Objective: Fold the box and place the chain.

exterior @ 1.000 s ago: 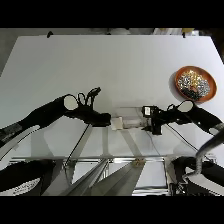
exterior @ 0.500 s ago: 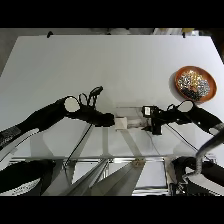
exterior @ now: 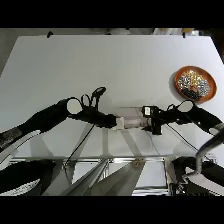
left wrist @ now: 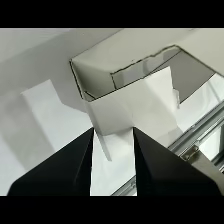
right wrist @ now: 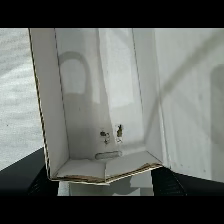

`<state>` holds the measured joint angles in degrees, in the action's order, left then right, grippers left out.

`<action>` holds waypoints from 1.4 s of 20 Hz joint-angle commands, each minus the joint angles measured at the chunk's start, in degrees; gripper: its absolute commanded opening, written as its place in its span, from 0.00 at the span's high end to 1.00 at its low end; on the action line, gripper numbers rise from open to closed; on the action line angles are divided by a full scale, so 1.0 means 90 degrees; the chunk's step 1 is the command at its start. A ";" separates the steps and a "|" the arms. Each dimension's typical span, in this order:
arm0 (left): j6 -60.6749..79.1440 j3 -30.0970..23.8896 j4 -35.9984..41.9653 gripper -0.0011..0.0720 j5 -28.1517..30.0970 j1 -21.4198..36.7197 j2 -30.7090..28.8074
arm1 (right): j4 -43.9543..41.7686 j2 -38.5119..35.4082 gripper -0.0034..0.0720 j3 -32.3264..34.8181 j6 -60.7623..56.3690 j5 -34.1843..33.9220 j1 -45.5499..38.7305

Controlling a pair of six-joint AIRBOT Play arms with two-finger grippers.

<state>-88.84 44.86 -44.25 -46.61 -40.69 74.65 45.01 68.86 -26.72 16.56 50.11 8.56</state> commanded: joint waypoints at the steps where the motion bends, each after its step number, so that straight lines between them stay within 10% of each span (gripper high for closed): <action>1: -0.0724 0.0367 -0.0578 0.60 0.0073 -0.0204 0.0236 | 0.0000 0.0000 0.37 -0.0002 -0.0002 0.0002 0.0000; 15: -0.3968 0.1513 -0.3121 0.60 -0.0712 -0.0937 0.0784 | 0.0000 0.0000 0.37 -0.0005 -0.0002 0.0002 0.0000; 28: -0.5617 0.3536 -0.4065 0.61 -0.2951 -0.1520 0.2484 | 0.0000 0.0000 0.37 -0.0005 -0.0002 0.0000 0.0000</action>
